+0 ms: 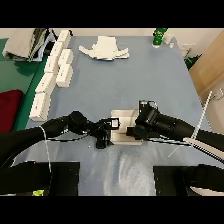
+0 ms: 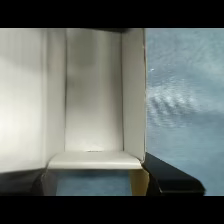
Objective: Fold the box.
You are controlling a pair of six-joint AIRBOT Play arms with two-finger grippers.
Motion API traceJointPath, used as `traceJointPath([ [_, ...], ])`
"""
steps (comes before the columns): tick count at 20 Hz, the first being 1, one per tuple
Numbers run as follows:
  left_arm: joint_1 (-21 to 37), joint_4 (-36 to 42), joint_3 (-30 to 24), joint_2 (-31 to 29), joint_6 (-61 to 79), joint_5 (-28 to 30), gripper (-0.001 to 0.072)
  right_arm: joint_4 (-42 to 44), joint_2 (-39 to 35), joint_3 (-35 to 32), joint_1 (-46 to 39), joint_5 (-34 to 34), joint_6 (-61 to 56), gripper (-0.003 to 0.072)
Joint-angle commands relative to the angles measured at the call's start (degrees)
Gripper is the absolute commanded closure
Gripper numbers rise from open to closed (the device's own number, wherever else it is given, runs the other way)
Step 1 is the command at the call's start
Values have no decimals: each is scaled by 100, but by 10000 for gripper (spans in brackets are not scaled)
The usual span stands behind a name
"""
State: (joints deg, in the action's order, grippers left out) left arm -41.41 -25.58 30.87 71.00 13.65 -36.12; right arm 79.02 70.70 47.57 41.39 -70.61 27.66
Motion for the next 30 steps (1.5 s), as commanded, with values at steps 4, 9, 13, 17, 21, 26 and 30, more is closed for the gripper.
traceJointPath([
  [4, 2, -11, 2, 0, 35, 59, 189, 133, -4, 37, 13, 140, 46, 296],
  [9, 2, -11, 2, 0, 35, 59, 189, 247, -7, 39, 13, 136, 57, 296],
  [13, 2, -11, 2, 0, 35, 61, 189, 702, -44, 46, 13, 131, 330, 296],
  [17, 2, -11, 2, 0, 35, 59, 189, 708, -428, 76, 11, 83, 328, 296],
  [21, 2, -11, 2, 0, 35, 61, 189, 348, -925, 109, -2, -339, 328, 296],
  [26, 2, -11, 2, 0, 35, 59, 189, -92, -1504, 122, -2, -664, 323, 317],
  [30, 2, -11, 2, 0, 35, 59, 189, -105, -1832, 127, -535, -1025, 479, 674],
])
